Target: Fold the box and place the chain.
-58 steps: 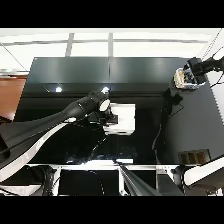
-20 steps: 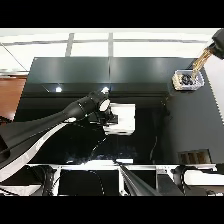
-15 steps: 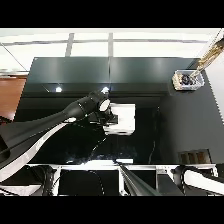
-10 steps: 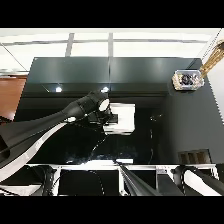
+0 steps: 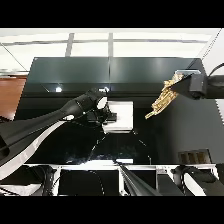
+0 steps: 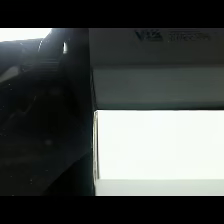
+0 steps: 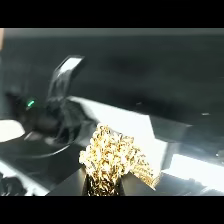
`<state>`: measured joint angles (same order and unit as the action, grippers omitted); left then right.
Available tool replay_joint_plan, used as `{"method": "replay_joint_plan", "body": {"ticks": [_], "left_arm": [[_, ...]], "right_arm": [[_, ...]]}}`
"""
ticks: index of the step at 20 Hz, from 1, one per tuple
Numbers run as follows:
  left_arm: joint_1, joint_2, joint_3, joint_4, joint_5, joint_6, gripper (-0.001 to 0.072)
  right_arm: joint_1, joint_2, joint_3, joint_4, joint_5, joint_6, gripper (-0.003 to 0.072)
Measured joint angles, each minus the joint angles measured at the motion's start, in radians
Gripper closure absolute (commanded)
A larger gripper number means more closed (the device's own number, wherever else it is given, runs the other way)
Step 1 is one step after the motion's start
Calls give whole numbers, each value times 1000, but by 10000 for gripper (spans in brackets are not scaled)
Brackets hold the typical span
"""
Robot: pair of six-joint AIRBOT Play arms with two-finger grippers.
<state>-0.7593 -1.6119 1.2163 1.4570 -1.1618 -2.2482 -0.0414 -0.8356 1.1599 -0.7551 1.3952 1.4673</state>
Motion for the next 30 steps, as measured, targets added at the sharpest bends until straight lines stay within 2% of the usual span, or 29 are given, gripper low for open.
{"method": "replay_joint_plan", "body": {"ticks": [8, 15, 20, 30], "left_arm": [[1, 0, 0, -3, 3, 0, 683], [1, 0, 0, -3, 2, 0, 683], [1, 0, 0, -3, 0, 0, 683], [1, 0, 0, -3, -2, 0, 683]], "right_arm": [[245, -29, -53, 17, -175, 63, 674], [383, -159, -85, -8, -282, 72, 674], [433, -245, -113, -108, -300, 74, 673], [455, -358, -164, -138, -348, 73, 671]]}}
